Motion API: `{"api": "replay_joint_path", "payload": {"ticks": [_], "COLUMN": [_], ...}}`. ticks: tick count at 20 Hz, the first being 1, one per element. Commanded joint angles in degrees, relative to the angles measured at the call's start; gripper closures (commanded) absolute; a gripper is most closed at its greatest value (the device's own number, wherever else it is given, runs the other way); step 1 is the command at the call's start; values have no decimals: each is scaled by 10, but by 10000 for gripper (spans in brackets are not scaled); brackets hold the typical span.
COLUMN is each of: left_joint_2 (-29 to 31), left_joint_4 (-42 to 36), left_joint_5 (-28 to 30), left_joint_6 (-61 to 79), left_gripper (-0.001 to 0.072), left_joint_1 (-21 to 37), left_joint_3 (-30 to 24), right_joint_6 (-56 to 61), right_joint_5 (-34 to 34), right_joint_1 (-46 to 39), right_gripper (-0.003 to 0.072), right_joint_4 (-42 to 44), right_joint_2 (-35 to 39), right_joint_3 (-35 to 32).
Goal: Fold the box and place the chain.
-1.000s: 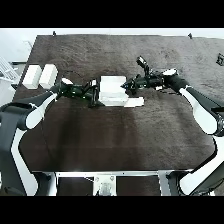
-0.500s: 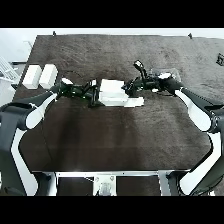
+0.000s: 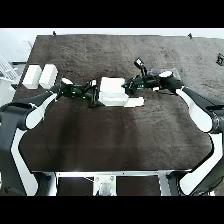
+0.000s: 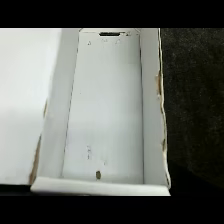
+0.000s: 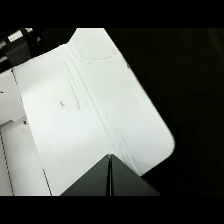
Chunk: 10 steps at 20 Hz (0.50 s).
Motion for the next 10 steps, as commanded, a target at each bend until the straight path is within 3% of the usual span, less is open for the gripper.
{"api": "replay_joint_path", "payload": {"ticks": [1, 6, 7, 8, 9, 10], "left_joint_2": [0, 0, 0, 0, 0, 0], "left_joint_4": [0, 0, 0, 0, 0, 0], "left_joint_5": [0, 0, 0, 0, 0, 0], "left_joint_6": [0, 0, 0, 0, 0, 0], "left_gripper": [131, 130, 131, 131, 130, 131], "left_joint_1": [0, 0, 0, 0, 0, 0], "left_joint_3": [0, 0, 0, 0, 0, 0], "right_joint_6": [-11, -11, -12, -12, -14, -31], "right_joint_5": [-6, -6, -6, -6, -6, -6], "right_joint_1": [0, 0, 0, 0, 0, 0], "right_gripper": [682, 677, 518, 133, 36, 36], "right_joint_4": [-35, -169, -202, -225, -245, -256], "right_joint_2": [62, 192, 204, 208, 207, 205], "right_joint_3": [-6, -102, -120, -135, -146, -156]}}
